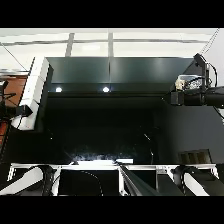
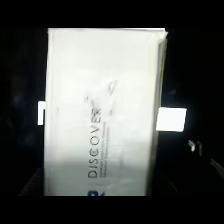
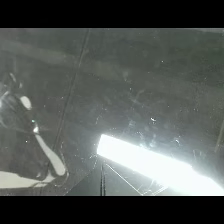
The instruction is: Fold the box and place the chain.
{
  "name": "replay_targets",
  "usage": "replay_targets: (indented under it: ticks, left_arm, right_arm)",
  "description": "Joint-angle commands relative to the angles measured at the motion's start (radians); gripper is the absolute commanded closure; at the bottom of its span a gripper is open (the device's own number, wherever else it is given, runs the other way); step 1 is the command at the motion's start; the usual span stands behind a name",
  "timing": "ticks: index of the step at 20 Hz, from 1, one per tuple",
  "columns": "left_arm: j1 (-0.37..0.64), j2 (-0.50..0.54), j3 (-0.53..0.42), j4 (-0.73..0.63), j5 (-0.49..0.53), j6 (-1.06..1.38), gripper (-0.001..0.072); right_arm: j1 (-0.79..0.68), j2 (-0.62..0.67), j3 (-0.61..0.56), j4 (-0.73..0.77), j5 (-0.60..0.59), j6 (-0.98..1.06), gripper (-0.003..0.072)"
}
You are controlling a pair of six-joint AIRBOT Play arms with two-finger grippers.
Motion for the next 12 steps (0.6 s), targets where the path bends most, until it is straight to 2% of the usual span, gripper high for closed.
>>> replay_targets:
  ticks: [1,3,5,8,9,10,11,12]
  left_arm:
    - [0.001,-0.022,0.005,-0.017,0.024,0.019,-0.0007]
    - [0.0,-0.001,0.05,-0.019,-0.012,0.015,-0.0007]
    - [-0.002,0.039,0.122,-0.075,-0.056,0.014,-0.0007]
    - [-0.027,0.132,0.203,-0.263,-0.085,0.014,0.0]
    - [-0.046,0.176,0.212,-0.324,-0.091,0.014,0.0046]
    - [-0.072,0.224,0.21,-0.355,-0.095,0.013,0.0198]
    - [-0.104,0.267,0.209,-0.359,-0.112,0.013,0.0422]
    - [-0.144,0.314,0.205,-0.356,-0.152,0.021,0.0684]
  right_arm:
    - [0.0,0.001,0.001,0.002,0.0,0.001,0.0668]
    - [0.0,0.001,0.002,0.005,0.0,0.001,0.0668]
    - [0.016,0.001,0.029,0.004,0.007,0.001,0.0668]
    - [0.106,0.001,0.125,-0.031,0.052,0.01,0.0668]
    - [0.144,0.006,0.152,-0.092,0.065,0.033,0.0669]
    - [0.184,0.025,0.158,-0.189,0.053,0.078,0.067]
    - [0.223,0.047,0.15,-0.302,0.032,0.142,0.0671]
    - [0.266,0.082,0.119,-0.409,-0.02,0.207,0.0672]
